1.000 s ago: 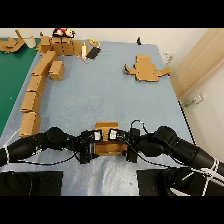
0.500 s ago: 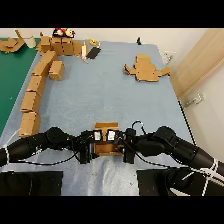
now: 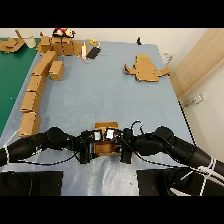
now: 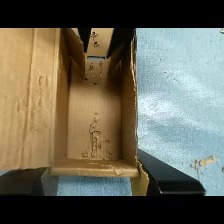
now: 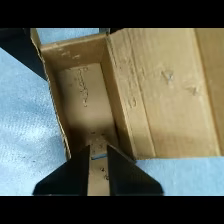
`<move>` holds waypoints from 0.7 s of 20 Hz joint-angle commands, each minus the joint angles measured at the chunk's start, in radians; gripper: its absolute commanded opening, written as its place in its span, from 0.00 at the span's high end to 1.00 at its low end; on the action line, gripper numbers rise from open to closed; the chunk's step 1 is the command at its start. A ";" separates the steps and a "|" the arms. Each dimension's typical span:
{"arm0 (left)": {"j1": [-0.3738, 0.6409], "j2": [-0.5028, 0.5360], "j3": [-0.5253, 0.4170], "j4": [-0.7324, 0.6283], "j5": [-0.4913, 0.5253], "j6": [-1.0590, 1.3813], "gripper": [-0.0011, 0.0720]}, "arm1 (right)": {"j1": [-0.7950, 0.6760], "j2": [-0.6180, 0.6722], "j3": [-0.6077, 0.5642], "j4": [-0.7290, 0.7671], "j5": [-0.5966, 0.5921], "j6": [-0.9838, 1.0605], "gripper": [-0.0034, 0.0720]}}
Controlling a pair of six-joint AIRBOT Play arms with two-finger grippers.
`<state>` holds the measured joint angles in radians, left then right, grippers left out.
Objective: Fold the box.
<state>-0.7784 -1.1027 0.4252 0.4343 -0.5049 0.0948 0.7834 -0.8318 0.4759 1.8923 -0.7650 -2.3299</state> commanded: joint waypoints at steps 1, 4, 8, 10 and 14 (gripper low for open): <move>0.001 0.000 0.000 0.000 0.000 0.000 0.35 | 0.000 -0.018 -0.001 0.014 0.008 -0.002 0.41; 0.001 0.000 0.000 0.000 0.000 0.000 0.35 | 0.000 -0.019 -0.001 0.014 0.007 -0.001 0.25; 0.001 0.000 0.000 0.000 0.000 0.000 0.35 | 0.000 -0.019 -0.001 0.013 0.005 -0.001 0.25; 0.001 0.000 0.000 0.000 0.000 0.000 0.35 | -0.001 -0.017 0.000 0.005 -0.012 0.006 0.28; 0.001 0.000 0.000 0.000 0.000 0.000 0.35 | -0.001 0.034 0.023 -0.220 -0.220 0.320 0.85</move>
<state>-0.7784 -1.1027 0.4252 0.4343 -0.5049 0.0944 0.7830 -0.8265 0.4843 1.8233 -0.8429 -2.2135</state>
